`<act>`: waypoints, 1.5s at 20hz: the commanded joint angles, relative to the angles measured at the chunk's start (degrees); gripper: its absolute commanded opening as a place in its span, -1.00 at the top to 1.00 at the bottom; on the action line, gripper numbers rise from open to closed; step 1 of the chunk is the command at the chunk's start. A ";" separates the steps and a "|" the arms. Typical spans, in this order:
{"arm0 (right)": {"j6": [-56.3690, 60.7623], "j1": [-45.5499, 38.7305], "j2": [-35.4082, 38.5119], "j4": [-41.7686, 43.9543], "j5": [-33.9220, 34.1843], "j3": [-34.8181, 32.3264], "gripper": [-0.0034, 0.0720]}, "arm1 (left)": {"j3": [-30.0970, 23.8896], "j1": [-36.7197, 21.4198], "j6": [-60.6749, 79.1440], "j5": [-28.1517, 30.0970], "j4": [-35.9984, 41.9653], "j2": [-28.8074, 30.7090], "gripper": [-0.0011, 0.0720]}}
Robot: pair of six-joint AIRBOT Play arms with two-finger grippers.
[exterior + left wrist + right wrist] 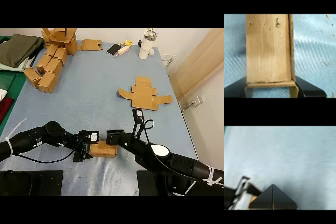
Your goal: Fold the box.
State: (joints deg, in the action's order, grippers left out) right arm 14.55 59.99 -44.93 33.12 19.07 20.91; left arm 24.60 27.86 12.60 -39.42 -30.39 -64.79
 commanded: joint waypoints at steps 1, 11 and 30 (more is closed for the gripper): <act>-35.45 -6.91 -0.37 21.03 11.02 3.43 0.90 | 0.04 0.00 -0.02 -0.04 0.00 -0.04 -0.41; -117.81 -29.22 -17.62 53.18 29.75 29.16 0.90 | 0.07 0.00 0.00 0.26 0.00 -0.04 -0.41; -116.37 -29.27 -24.39 56.13 21.03 29.42 0.90 | 1.70 0.04 -2.78 -0.44 3.63 -0.13 -0.91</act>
